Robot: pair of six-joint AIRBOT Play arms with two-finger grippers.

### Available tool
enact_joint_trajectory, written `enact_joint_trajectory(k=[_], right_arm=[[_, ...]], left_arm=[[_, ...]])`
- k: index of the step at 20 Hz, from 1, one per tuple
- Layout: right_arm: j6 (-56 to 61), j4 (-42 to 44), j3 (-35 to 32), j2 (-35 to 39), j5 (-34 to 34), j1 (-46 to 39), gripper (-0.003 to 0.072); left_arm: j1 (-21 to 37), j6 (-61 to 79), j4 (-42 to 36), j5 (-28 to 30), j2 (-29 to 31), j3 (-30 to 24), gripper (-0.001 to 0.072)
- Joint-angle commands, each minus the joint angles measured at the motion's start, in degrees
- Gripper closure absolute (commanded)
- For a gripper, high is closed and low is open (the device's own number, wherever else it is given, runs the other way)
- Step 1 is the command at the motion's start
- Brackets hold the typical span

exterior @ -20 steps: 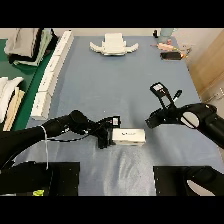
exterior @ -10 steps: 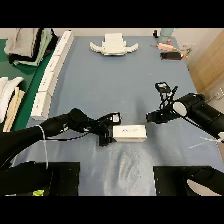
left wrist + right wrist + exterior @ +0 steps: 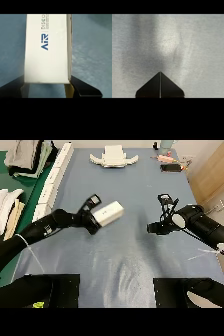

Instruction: Fold the box.

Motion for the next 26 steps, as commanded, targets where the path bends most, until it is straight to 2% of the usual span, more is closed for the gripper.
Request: enact_joint_trajectory(k=[1,3,7,11,15,20,26], right_arm=[[0.61,-1.18,0.04,-0.02,-0.52,-0.02,0.0678],[0.61,-1.16,0.04,-0.02,-1.60,-0.02,0.0678],[0.63,-1.16,0.04,-0.02,-4.96,-0.02,0.0678],[0.61,-1.18,0.04,-0.02,-6.75,-0.02,0.0678],[0.61,-1.20,0.04,-0.02,-7.15,-0.02,0.0679],[0.61,-1.20,0.04,-0.04,-8.02,-0.04,0.0678],[0.61,-1.20,0.04,-0.04,-8.04,-0.02,0.0678]], left_arm=[[11.67,-10.45,6.47,-0.76,-1.53,4.42,0.0244],[17.25,-11.69,6.49,-0.76,-5.35,9.33,0.0244],[24.52,-14.49,6.51,-1.11,-17.81,22.45,0.0244],[28.30,-18.93,7.76,-4.04,-30.73,36.33,0.0244],[28.92,-26.40,15.28,-4.66,-39.06,45.79,0.0245],[28.85,-28.24,15.61,-3.93,-44.96,52.65,0.0244],[28.83,-28.04,15.63,-1.16,-48.15,54.07,0.0244]])
